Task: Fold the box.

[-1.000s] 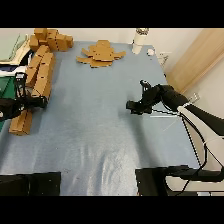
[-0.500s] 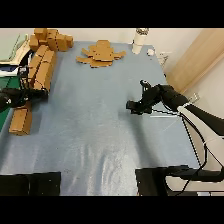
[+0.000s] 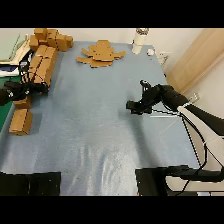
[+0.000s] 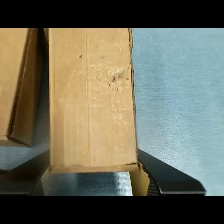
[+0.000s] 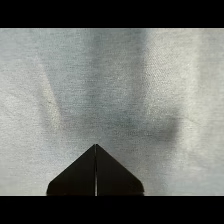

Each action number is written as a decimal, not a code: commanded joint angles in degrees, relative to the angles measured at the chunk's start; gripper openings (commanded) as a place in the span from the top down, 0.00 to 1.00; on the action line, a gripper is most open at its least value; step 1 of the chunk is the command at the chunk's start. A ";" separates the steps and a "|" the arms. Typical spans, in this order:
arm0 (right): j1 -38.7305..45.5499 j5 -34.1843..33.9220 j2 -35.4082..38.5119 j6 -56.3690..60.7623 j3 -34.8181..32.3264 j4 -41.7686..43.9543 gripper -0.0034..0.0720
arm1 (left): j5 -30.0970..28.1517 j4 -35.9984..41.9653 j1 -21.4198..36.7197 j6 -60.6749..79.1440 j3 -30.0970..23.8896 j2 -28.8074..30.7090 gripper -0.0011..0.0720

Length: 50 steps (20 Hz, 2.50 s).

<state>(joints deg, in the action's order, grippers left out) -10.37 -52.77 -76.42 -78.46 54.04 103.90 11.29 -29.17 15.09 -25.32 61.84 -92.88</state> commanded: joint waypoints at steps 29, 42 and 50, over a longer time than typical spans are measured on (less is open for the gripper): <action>-0.02 0.00 -0.04 0.00 0.04 0.02 0.95 | 42.95 -4.37 2.80 -5.62 0.48 24.26 0.98; -0.02 0.00 -0.04 0.00 0.02 0.00 0.95 | 42.25 -26.43 -32.09 -44.41 0.00 25.22 0.97; -0.02 0.00 -0.04 0.00 0.04 0.02 0.95 | 39.41 -24.24 -35.85 -46.71 0.00 19.63 0.97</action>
<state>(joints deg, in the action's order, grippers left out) -10.37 -52.77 -76.42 -78.46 54.04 103.92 52.14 -54.04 -19.66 -70.89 61.87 -71.75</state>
